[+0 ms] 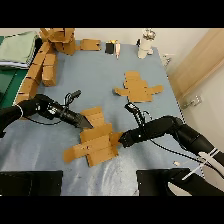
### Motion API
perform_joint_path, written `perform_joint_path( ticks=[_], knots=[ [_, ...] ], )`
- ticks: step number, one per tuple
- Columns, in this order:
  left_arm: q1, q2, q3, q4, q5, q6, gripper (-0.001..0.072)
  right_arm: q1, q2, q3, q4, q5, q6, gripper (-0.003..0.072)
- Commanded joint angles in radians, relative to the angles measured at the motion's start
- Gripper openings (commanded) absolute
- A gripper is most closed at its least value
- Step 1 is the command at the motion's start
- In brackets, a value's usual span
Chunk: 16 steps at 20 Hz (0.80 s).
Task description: Fold the box.
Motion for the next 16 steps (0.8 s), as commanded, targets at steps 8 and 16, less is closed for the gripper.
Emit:
perform_joint_path(
  ticks=[8, 16],
  knots=[
    [-0.002, 0.0, 0.001, 0.0, 0.025, 0.018, 0.0327, 0.001, 0.0, 0.0, 0.0, -0.002, 0.001, 0.0001],
    [0.024, 0.0, 0.002, 0.0, 0.045, 0.022, 0.0297, 0.001, -0.009, -0.001, -0.009, -0.003, 0.001, 0.0001]
  ],
)
